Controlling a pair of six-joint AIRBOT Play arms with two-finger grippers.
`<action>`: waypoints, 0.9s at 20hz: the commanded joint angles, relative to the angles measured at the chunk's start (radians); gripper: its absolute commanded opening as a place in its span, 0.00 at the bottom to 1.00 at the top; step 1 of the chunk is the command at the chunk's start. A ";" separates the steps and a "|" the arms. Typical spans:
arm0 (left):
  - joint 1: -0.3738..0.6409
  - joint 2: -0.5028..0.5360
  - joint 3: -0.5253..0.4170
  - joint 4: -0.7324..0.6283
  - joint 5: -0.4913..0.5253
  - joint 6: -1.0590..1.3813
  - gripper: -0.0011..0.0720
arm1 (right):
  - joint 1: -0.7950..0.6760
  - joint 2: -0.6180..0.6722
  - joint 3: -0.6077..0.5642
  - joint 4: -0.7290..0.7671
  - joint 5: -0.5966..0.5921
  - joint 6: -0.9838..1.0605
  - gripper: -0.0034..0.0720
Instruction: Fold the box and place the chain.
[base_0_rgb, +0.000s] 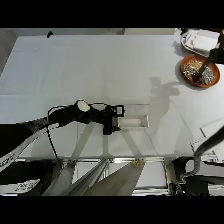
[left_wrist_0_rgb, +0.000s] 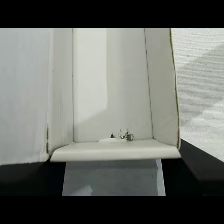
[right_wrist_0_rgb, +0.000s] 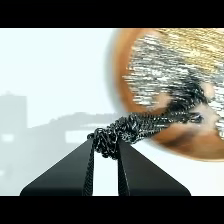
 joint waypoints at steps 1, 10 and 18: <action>0.000 0.001 0.000 0.000 0.000 0.001 0.44 | 0.045 0.126 0.000 0.145 0.177 -0.056 0.06; 0.000 0.001 0.000 0.000 0.000 0.000 0.44 | 0.218 0.324 -0.014 0.149 0.437 -0.018 0.06; 0.000 0.001 0.000 0.000 0.000 0.000 0.44 | 0.327 0.554 -0.251 0.144 0.450 0.007 0.06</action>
